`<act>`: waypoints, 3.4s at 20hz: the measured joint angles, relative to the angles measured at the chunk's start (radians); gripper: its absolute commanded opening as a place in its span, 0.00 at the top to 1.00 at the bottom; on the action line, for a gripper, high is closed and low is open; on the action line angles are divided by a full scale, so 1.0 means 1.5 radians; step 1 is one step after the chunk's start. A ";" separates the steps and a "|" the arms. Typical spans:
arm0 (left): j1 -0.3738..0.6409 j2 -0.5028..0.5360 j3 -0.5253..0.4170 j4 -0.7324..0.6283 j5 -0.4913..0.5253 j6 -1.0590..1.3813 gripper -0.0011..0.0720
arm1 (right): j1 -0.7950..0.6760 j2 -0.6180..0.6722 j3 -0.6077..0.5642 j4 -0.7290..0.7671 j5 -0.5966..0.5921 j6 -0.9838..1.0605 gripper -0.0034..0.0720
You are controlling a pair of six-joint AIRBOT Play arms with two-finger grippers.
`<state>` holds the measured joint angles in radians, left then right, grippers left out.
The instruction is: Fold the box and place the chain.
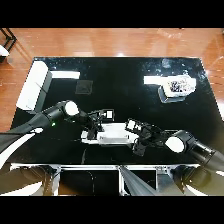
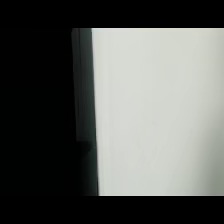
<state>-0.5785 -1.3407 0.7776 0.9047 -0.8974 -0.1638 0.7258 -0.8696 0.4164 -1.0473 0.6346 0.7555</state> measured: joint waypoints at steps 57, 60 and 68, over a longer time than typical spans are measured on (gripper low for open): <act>0.000 0.000 0.000 0.001 -0.003 0.000 0.95 | -0.131 -0.146 0.017 0.341 0.061 -0.553 0.04; 0.000 0.000 0.000 0.001 -0.002 0.000 0.95 | -0.129 -0.167 0.017 0.333 0.055 -0.557 0.04; 0.000 0.000 0.000 0.000 -0.002 -0.001 0.95 | -0.108 -0.195 0.017 0.324 0.022 -0.559 0.04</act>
<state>-0.5785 -1.3407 0.7776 0.9051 -0.9005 -0.1646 0.5644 -1.1614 0.4416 -0.5610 0.6670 -0.0834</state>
